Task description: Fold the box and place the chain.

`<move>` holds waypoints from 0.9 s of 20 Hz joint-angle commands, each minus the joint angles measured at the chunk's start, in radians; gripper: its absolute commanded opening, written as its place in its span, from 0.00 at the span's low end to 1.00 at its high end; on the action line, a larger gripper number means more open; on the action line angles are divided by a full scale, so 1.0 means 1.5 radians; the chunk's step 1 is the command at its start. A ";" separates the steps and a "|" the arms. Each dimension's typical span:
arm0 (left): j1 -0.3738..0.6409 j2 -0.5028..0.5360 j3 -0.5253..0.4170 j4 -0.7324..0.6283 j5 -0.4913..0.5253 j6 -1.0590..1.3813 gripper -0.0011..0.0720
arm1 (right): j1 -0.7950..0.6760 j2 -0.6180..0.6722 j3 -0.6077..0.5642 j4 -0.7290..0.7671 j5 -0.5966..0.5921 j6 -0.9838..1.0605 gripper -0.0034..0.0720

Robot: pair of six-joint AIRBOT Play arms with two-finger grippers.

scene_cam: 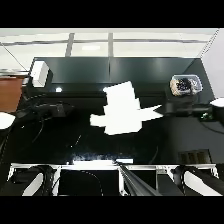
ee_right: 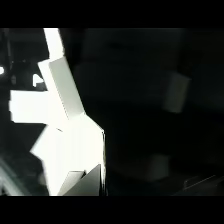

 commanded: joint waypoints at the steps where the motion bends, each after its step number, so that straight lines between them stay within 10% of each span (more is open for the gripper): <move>1: -0.066 -0.112 0.043 -0.040 -0.058 0.006 0.98 | 0.157 0.072 -0.106 0.053 -0.172 -0.012 0.06; 9: -0.023 -0.433 0.171 -0.173 -0.327 0.122 0.98 | 0.273 0.072 -0.116 0.058 -0.199 -0.015 0.06; 15: -0.093 -0.540 0.180 -0.180 -0.411 0.266 0.93 | 0.273 0.072 -0.116 0.057 -0.209 -0.016 0.06; 18: -0.105 -0.543 0.186 -0.173 -0.415 0.344 0.52 | 0.273 0.072 -0.115 0.057 -0.205 -0.016 0.06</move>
